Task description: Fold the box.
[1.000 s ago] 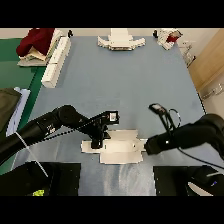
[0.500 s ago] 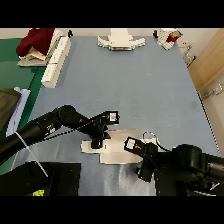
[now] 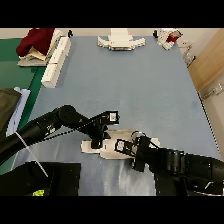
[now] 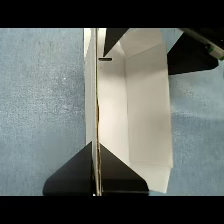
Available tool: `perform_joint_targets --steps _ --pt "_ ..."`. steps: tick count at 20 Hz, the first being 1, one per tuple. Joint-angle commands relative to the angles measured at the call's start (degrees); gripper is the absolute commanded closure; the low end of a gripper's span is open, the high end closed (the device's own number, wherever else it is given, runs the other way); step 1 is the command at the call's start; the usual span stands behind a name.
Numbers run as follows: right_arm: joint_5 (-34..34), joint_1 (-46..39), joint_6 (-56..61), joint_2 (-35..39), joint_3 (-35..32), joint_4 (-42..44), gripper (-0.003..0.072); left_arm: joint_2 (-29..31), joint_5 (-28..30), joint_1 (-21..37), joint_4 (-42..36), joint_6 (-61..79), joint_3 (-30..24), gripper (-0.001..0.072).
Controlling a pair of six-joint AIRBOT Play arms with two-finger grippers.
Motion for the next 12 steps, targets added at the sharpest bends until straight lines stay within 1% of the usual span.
perform_joint_targets --steps 1,8,10,12 --pt "-2.3 0.1 6.9 0.9 1.8 -2.6 -0.0008 0.0 0.0 0.0 0.0 0.0 0.0 0.0696" --pt "-8.5 0.1 11.1 6.1 2.2 -3.7 -0.0008 0.0 0.0 0.0 0.0 0.0 0.0 0.0696" --pt "-10.3 0.1 12.6 6.7 2.2 -5.9 -0.0009 0.0 0.0 0.0 0.0 0.0 0.0 0.0696" --pt "-10.6 0.1 12.5 6.6 2.2 -6.4 -0.0019 0.0 0.0 0.0 0.0 0.0 0.0 0.0696"
